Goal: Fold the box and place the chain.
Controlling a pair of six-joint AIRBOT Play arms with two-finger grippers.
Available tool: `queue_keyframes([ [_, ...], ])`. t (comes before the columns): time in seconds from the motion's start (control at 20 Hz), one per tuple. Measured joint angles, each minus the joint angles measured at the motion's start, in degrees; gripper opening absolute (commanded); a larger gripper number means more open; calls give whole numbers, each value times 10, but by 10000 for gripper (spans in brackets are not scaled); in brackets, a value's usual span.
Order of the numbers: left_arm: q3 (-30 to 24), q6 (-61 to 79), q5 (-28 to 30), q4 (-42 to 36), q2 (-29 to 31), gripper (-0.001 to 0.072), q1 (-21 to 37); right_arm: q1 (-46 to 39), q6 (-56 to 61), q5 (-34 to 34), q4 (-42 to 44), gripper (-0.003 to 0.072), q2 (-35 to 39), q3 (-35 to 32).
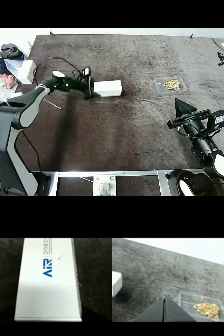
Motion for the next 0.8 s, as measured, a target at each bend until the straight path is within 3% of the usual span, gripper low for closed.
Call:
queue_keyframes([
  [0.15, 30, -76, 59, -2, 31, 5, 25, 0, 0, -3, -1, -23, 2, -2],
  [0.3, 35, -209, 194, 31, 68, 4, 68, 0, 0, -3, -2, -23, 4, -2],
  [0.5, -19, -383, 361, 89, 109, 5, 126, 0, 0, -3, -2, -23, 4, -2],
  [0.8, -108, -508, 484, 145, 127, 5, 186, 0, 0, -1, -2, -23, 4, -2],
])
